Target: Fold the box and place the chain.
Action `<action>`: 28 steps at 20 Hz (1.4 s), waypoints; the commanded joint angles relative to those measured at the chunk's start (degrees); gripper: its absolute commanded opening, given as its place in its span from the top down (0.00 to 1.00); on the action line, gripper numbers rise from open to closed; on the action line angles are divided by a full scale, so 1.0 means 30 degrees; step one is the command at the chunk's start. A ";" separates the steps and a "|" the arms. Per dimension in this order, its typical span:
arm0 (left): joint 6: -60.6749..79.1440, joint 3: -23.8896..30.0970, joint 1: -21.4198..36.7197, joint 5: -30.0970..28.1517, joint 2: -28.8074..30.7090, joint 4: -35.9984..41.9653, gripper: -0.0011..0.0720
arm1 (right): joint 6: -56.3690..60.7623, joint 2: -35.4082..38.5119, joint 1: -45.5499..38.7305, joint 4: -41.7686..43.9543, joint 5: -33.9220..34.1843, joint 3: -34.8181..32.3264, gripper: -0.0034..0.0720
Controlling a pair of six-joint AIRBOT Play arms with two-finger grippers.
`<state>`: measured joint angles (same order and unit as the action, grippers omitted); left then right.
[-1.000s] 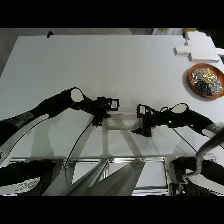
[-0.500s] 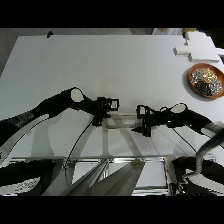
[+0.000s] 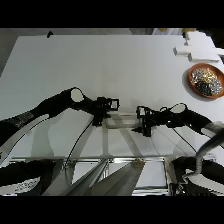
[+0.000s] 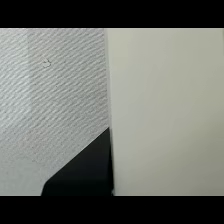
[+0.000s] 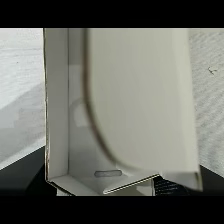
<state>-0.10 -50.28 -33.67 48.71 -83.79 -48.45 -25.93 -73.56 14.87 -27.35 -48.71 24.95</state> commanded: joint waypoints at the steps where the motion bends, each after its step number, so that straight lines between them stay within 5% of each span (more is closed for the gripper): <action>1: 0.0007 0.0007 0.0000 -0.0007 0.0000 -0.0007 0.97 | -0.0015 0.0000 0.0015 0.0000 0.0007 -0.0007 0.43; 25: -0.0051 0.0007 0.0007 0.0029 0.0029 -0.0022 0.97 | -0.0015 0.0000 0.0022 0.0000 0.0007 -0.0007 0.43; 26: -0.0124 0.0007 0.0044 0.0131 0.0109 -0.0036 0.93 | -0.0015 0.0000 0.0015 -0.0007 0.0007 -0.0007 0.43; 28: -0.0131 0.0007 0.0044 0.0131 0.0408 -0.0080 0.54 | -0.0015 0.0000 0.0015 -0.0007 0.0007 -0.0007 0.43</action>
